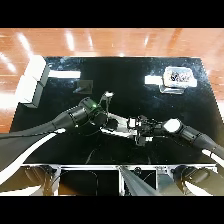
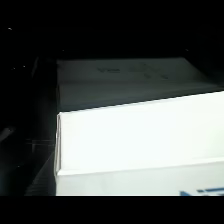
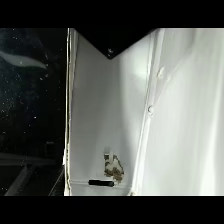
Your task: Fold the box and place the chain.
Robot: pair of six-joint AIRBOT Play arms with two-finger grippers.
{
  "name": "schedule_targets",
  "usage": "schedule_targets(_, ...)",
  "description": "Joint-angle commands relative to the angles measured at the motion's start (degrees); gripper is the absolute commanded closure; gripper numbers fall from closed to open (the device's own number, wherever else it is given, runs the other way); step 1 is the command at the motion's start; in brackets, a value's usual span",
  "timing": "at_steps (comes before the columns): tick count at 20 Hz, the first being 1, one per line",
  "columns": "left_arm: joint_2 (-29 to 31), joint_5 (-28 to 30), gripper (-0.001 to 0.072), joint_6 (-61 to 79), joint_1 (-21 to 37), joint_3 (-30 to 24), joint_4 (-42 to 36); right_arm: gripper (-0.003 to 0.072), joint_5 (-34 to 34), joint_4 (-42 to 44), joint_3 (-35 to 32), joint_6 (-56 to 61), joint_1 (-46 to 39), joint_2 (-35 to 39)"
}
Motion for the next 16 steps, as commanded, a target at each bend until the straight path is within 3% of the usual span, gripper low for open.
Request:
schedule_targets(1, -0.04, 0.37, 0.0081, -0.11, 0.04, 0.0, -0.17, 0.0276, 0.09, 0.04, -0.02, 0.2, 0.02, -0.02)
schedule_targets(3, -0.04, 0.09, 0.0132, -0.11, 0.04, 0.0, -0.13, 0.0276, 0.09, 0.04, -0.02, 0.2, 0.02, -0.02)
schedule_targets(4, -0.04, -0.11, 0.0237, -0.11, 0.04, 0.0, -0.13, 0.0277, 0.09, 0.02, -0.02, 0.2, 0.02, -0.02)
schedule_targets(6, -0.04, -1.07, 0.0539, -0.07, 0.04, 0.0, -0.22, 0.0277, 0.11, 0.04, -0.02, 0.2, 0.02, -0.02)
schedule_targets(7, -0.04, -1.57, 0.0644, -0.07, 0.04, 0.0, -0.26, 0.0276, 0.11, 0.04, -0.02, 0.2, 0.02, -0.02)
schedule_targets(9, -0.04, -1.7, 0.0679, 0.2, 0.04, 0.0, -0.46, 0.0264, 0.11, 0.04, -0.02, 0.2, 0.02, -0.02)
schedule_targets(11, -0.02, -1.01, 0.0679, 0.17, 0.09, 0.0, -0.44, -0.0029, 0.04, 0.59, 0.0, 2.05, 0.02, 0.0)
schedule_targets(16, 0.79, 3.91, 0.0679, -0.31, 3.41, 0.0, -0.81, -0.0034, 2.64, -8.7, 0.0, 9.22, -0.15, 2.93)
